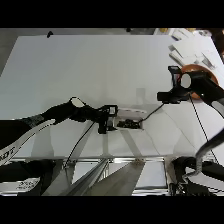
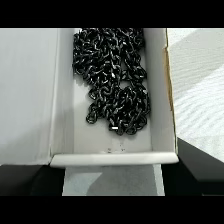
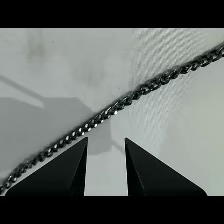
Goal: Fold the box and place the chain.
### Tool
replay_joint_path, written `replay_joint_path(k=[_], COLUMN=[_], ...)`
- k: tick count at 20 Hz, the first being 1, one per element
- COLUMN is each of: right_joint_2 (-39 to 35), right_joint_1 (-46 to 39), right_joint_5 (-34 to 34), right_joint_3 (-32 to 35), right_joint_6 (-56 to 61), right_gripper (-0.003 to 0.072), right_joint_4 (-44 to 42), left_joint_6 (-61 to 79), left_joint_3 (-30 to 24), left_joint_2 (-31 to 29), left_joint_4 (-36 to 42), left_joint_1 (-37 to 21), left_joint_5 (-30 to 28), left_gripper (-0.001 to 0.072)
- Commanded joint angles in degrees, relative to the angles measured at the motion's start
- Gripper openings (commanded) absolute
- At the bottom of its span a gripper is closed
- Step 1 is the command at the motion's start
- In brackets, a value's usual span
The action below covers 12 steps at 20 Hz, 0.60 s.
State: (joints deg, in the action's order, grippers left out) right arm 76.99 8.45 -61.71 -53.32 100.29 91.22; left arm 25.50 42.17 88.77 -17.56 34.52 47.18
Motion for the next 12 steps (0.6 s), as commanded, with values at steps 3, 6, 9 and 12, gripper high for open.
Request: replay_joint_path(k=[3,6,9,12], right_joint_2=[3.2,3.3,3.3,3.7], right_joint_1=[-0.3,-0.3,-0.3,-0.3], right_joint_5=[1.3,2.5,3.0,2.3], right_joint_3=[0.2,0.2,0.2,0.2], right_joint_6=[0.2,0.5,3.1,3.3], right_gripper=[0.0272,0.0269,0.0254,0.0220], right_joint_4=[0.1,0.1,1.1,1.6], left_joint_6=[0.0,0.0,0.0,0.0], left_joint_3=[0.0,0.0,0.0,0.0], left_joint_2=[0.0,0.0,0.0,0.0], left_joint_4=[0.0,0.0,0.0,0.0], left_joint_1=[0.0,0.0,0.0,0.0], left_joint_5=[0.0,0.0,0.0,0.0], left_gripper=[0.0141,0.0141,0.0141,0.0141])
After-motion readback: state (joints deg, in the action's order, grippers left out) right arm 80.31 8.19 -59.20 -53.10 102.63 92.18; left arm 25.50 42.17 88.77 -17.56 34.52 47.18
